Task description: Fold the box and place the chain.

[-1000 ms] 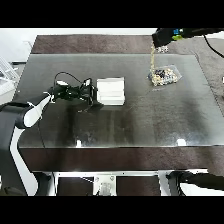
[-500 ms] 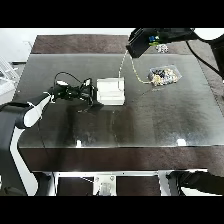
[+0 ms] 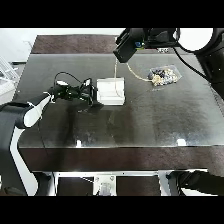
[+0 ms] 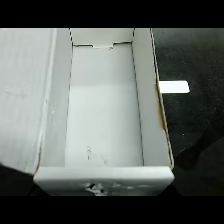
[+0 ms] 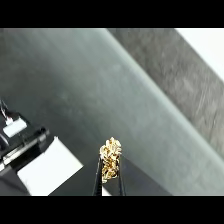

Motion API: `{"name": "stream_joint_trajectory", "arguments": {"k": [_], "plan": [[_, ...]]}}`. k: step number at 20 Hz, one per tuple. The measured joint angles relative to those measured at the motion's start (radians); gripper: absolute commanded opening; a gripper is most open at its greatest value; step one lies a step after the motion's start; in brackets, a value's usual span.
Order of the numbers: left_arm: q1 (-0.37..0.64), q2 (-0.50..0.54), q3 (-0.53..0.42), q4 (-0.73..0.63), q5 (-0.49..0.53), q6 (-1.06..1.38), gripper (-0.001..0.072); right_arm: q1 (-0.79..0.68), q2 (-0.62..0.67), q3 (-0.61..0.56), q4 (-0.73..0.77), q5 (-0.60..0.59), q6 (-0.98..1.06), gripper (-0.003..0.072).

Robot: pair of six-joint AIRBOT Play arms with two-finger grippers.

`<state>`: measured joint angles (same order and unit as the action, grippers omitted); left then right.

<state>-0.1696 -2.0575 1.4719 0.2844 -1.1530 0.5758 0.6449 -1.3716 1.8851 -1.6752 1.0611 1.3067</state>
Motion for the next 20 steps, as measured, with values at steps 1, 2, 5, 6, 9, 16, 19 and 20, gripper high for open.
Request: {"name": "stream_joint_trajectory", "arguments": {"k": [1,2,5,6,9,16,19,20], "plan": [[0.000,0.000,0.000,0.000,0.000,0.000,0.0464,0.004,0.000,-0.001,0.000,-0.022,-0.008,0.0005],[0.000,0.000,0.000,0.000,0.000,0.000,0.0464,0.008,0.000,-0.001,0.000,-0.047,-0.014,0.0005],[0.000,0.000,0.000,0.000,0.000,0.000,0.0464,0.013,0.000,-0.002,-0.001,-0.106,-0.028,0.0004],[0.000,0.000,0.000,0.000,0.000,0.000,0.0464,0.015,0.000,-0.002,-0.002,-0.121,-0.030,0.0004],[0.000,0.000,0.000,0.000,0.000,0.000,0.0464,0.016,0.000,-0.002,-0.003,-0.151,-0.034,0.0004],[0.000,0.000,0.000,0.000,0.000,0.000,0.0464,0.019,0.000,-0.016,0.008,-0.160,-0.033,0.0003],[0.000,0.000,0.000,0.000,0.000,0.000,0.0464,0.019,0.000,-0.055,0.033,-0.153,-0.031,0.0004],[0.000,0.000,0.000,0.000,0.000,0.000,0.0464,0.019,0.000,-0.072,0.045,-0.152,-0.030,0.0004]]}}
